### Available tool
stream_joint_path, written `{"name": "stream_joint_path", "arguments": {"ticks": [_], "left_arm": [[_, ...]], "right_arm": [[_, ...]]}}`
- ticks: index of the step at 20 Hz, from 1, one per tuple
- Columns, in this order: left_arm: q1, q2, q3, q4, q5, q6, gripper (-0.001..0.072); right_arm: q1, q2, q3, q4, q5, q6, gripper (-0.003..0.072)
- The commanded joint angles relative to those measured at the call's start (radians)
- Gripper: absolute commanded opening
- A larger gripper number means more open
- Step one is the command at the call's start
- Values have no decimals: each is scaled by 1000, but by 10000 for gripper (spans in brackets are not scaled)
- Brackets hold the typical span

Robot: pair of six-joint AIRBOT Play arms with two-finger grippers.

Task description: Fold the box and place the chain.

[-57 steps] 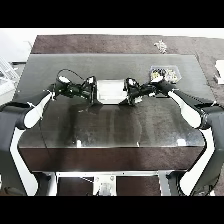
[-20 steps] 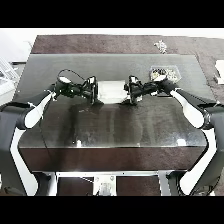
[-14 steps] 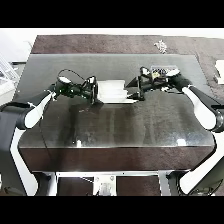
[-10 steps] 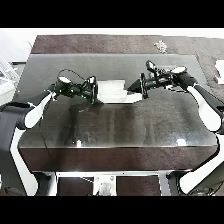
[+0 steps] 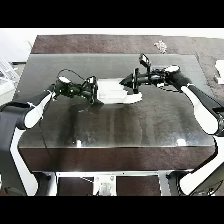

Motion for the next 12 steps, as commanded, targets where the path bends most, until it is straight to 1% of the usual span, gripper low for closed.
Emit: {"name": "stream_joint_path", "arguments": {"ticks": [1, 5, 9, 12], "left_arm": [[0, -1, 0, -1, -13, 0, 485], [0, -1, 0, -1, -26, 0, 485], [0, -1, 0, -1, -26, 0, 485], [0, -1, 0, -1, -24, 0, 485]], "right_arm": [[19, -5, 3, -46, -153, 5, 4], [19, -44, 39, -107, -191, 57, 4], [20, -101, 61, -158, -187, 105, 4], [30, -114, 61, -206, -172, 109, 4]]}}
